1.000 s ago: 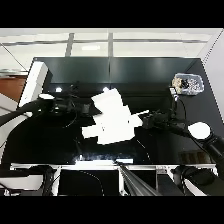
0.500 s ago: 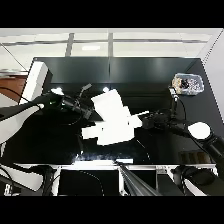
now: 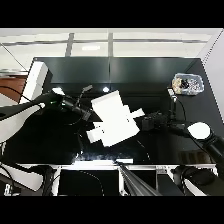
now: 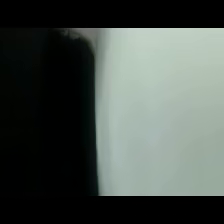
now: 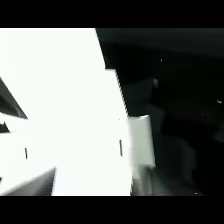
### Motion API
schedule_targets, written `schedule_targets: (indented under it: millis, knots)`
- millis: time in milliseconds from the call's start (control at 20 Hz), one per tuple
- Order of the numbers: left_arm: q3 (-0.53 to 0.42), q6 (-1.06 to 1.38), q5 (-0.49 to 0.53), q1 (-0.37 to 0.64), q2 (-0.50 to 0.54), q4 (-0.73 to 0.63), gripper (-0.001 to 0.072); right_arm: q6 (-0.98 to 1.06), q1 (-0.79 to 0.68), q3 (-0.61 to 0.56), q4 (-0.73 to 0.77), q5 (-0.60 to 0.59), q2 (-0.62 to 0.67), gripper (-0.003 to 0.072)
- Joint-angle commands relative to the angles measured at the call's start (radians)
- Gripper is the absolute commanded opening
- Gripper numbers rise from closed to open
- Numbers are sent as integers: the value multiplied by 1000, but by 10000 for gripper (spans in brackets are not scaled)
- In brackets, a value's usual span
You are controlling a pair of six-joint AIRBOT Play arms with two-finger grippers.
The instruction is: Fold the box and place the chain.
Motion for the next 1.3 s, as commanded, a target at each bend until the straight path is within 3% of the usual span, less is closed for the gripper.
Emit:
schedule_targets:
  millis: [0, 150, 250, 400, 500, 600, 750, 950, 1250]
  knots:
    - [13, 17, -52, 0, 1, 2, 29, 0, -60, 40, -121, 95, 11, 708]
    - [31, 15, -32, -8, 46, 10, 26, -1, -194, 186, -363, 295, 38, 708]
    - [31, 34, 31, -45, 138, 43, 25, -80, -257, 277, -541, 387, 40, 708]
    - [28, 204, 224, -156, 301, 158, 27, -235, -276, 303, -760, 411, 38, 707]
    - [28, 361, 380, -227, 343, 331, 29, -283, -276, 294, -787, 393, 37, 707]
    - [28, 319, 431, -251, 328, 400, 30, -282, -275, 293, -771, 393, 36, 707]
    - [26, 313, 338, -247, 271, 314, 28, -297, -276, 270, -595, 344, 36, 706]
    - [-34, 313, 375, -248, 249, 313, 27, -616, -275, 179, -299, 282, 31, 707]
    - [-62, 313, 454, -248, 249, 308, 28, -813, -251, 8, -115, 275, 16, 708]
